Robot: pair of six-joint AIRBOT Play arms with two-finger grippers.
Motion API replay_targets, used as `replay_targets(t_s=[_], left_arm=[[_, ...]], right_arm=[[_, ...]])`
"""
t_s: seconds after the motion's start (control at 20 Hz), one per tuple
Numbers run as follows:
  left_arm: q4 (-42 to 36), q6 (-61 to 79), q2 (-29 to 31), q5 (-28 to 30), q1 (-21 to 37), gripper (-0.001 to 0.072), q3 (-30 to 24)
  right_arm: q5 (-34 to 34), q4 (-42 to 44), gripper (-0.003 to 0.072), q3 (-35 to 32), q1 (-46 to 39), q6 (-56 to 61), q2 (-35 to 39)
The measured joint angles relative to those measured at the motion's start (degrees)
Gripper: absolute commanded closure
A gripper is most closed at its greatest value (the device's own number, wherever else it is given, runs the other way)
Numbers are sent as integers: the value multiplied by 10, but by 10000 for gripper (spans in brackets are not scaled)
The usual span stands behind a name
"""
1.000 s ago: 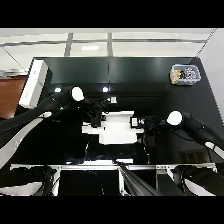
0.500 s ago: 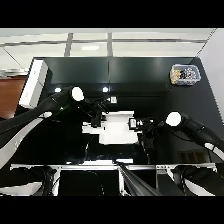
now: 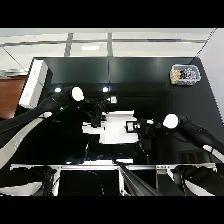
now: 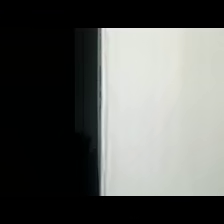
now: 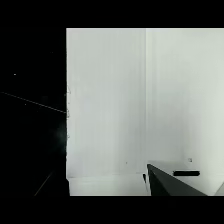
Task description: Fold the box and place the chain.
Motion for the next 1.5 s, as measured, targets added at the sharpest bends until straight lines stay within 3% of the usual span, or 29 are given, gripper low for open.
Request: replay_targets(t_s=[0.85,1.5], left_arm=[[0,0,0,1,0,685,0],[0,0,1,0,0,685,0]], right_arm=[[-125,10,46,20,-14,-12,54],[-91,146,46,26,-107,-82,24]])
